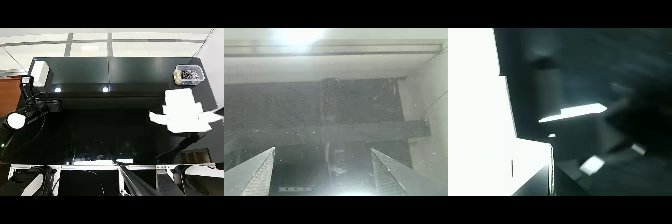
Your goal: Fold the box and place the chain.
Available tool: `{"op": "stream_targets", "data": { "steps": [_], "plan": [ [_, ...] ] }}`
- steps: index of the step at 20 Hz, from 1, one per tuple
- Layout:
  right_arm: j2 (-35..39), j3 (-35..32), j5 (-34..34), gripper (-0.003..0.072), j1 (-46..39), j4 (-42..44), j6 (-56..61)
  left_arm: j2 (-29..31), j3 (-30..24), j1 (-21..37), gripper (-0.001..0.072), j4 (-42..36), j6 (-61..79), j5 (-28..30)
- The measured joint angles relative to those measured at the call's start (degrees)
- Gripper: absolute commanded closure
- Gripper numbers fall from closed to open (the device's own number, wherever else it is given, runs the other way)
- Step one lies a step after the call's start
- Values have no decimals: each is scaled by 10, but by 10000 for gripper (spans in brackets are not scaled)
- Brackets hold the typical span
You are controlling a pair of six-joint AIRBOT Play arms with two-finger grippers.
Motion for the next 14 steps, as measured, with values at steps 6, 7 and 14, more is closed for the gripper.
{"op": "stream_targets", "data": {
  "steps": [6,7,14],
  "plan": [
    [118,-191,-55,673,137,200,-59,0,0,-17,4,-34,0,-1],
    [140,-225,-85,673,169,228,-72,-1,1,-27,4,-42,0,-2],
    [209,-345,-260,673,415,320,-119,-65,55,-70,16,-124,0,-62]
  ]
}}
